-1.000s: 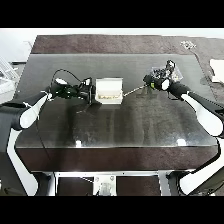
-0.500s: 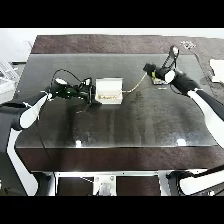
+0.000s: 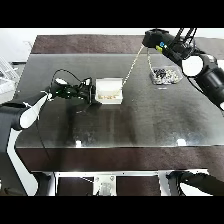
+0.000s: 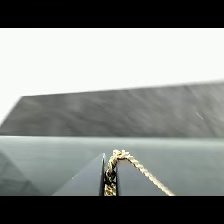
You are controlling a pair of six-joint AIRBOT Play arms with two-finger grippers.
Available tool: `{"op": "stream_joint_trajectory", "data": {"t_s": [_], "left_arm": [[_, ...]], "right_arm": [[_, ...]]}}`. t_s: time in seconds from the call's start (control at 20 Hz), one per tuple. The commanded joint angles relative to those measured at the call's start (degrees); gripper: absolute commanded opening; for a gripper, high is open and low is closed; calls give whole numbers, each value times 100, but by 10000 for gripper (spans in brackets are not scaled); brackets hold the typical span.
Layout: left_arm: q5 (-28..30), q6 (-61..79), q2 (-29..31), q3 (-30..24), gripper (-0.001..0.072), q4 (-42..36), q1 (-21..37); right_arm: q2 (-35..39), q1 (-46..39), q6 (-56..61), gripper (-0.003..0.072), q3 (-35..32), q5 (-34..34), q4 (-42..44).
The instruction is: Fold the box and place the chain.
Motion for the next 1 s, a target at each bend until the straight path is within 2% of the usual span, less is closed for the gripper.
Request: {"op": "stream_joint_trajectory", "data": {"t_s": [0.0,0.35,0.6,0.95], "left_arm": [[2,0,-4,-2,528,2,7],[0,0,-4,-2,528,2,7],[2,0,-4,-2,528,2,7],[2,0,-4,-2,528,2,7]], "right_arm": [[415,686,-85,7,52,-2,-376],[358,1521,13,7,280,50,-496],[-160,1727,400,7,225,424,-435],[-636,1864,1040,7,-389,516,-435]]}}
